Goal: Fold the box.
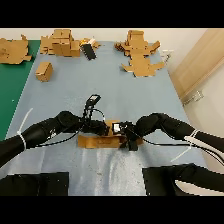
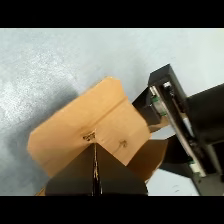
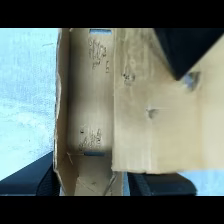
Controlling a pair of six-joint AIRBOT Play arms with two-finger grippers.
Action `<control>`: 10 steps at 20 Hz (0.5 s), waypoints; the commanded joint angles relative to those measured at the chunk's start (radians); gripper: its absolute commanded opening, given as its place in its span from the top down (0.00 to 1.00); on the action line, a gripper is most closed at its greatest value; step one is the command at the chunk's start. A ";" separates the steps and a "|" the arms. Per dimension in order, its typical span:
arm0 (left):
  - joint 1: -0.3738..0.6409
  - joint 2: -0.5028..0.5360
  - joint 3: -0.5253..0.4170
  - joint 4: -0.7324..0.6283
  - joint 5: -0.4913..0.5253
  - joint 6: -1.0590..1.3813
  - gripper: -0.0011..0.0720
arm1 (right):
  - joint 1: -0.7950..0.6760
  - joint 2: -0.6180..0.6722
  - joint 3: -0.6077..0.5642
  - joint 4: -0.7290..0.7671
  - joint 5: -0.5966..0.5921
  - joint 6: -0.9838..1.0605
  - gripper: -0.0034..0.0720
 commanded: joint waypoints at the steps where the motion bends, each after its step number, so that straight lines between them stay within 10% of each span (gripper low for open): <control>1: -0.001 0.000 -0.028 0.011 0.015 0.053 0.97 | -0.001 0.000 0.001 0.008 0.014 0.015 0.40; 10: 0.000 0.000 -0.028 0.012 0.072 0.071 0.97 | -0.001 0.000 0.001 0.008 0.013 0.015 0.40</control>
